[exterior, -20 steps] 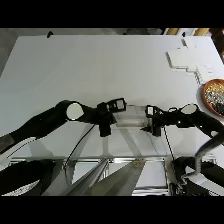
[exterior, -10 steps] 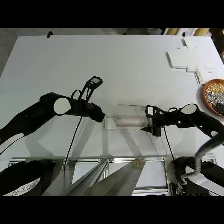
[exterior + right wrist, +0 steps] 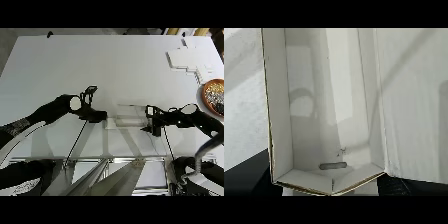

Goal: Fold the box and place the chain.

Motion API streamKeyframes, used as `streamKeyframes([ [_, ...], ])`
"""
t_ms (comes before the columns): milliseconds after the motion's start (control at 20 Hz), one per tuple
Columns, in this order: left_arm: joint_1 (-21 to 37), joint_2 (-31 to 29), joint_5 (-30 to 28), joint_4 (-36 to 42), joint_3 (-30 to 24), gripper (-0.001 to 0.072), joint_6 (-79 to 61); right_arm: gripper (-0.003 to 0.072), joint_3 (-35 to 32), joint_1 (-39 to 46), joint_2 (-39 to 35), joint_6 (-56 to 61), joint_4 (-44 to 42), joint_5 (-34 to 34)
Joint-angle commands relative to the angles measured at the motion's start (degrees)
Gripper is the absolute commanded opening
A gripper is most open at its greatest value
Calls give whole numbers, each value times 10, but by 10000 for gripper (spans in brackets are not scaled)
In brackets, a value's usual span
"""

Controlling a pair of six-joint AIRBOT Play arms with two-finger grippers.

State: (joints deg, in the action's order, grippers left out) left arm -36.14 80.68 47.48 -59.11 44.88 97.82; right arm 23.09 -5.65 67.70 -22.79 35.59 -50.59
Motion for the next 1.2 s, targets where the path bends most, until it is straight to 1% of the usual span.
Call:
streamKeyframes([
  [0, -9, 9, 32, 55, 0, 2, -21, 413, 0, 0, 0, 0, 0, 0],
  [100, -14, 8, 34, 68, 0, 4, -21, 413, 0, 0, 0, 0, 0, 0],
  [200, -18, -1, 23, 79, 0, 4, -20, 413, 0, 0, 0, 0, 0, 0],
  [450, -22, -45, 4, 80, 0, 4, -20, 413, 0, 0, 0, 0, 0, 0],
  [700, -37, -49, -7, 101, 2, 10, -39, 413, 0, 0, 0, 0, 0, 0],
  [750, -40, -49, -10, 104, 2, 30, -38, 413, 0, 0, 0, 0, 0, 0],
  [800, -41, -49, -11, 105, 4, 94, -38, 413, 0, 0, 0, 0, 0, 0],
  [850, -43, -49, -12, 104, 6, 140, -39, 413, 0, 0, 0, 0, 0, 0],
  [900, -43, -49, -12, 104, 10, 153, -39, 413, 0, 0, 0, 0, 0, 0],
  [1150, -43, -49, -14, 102, 26, 154, -39, 413, 0, 0, 0, 0, 0, 0],
])
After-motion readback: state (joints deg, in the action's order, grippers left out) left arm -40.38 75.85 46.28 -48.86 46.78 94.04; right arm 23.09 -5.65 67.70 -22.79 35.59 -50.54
